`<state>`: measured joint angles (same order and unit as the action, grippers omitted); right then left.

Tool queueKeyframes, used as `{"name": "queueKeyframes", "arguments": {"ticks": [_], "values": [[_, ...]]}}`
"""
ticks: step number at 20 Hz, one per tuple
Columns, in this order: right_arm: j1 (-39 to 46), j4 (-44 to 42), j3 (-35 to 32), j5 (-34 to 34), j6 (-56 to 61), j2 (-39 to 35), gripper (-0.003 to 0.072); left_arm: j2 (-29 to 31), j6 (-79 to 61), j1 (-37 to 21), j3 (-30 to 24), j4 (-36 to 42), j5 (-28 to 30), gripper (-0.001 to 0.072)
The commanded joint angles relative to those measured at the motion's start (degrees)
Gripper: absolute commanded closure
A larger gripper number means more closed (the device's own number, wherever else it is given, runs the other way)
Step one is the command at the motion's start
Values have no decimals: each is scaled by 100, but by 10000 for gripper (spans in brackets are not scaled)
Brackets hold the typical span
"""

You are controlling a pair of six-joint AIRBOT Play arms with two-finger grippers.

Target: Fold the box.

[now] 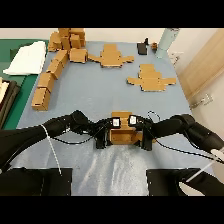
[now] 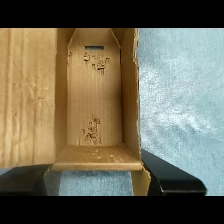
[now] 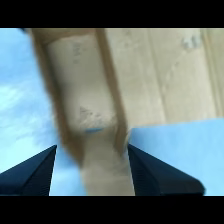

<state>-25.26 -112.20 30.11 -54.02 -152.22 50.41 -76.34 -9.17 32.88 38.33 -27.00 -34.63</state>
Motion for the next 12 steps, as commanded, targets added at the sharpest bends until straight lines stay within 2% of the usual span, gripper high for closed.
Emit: {"name": "queueKeyframes", "arguments": {"ticks": [1,8,10,12], "values": [[-9,142,4,-857,236,-546,-27,0,2,-4,7,0,2,242],[-9,42,7,-1488,372,-1014,-26,0,2,-4,7,0,2,242],[-9,-142,4,-1928,1110,-1012,-27,0,2,-4,7,0,2,242],[-9,-732,4,-2234,1958,-1012,-26,0,2,-4,7,0,2,242]]}}
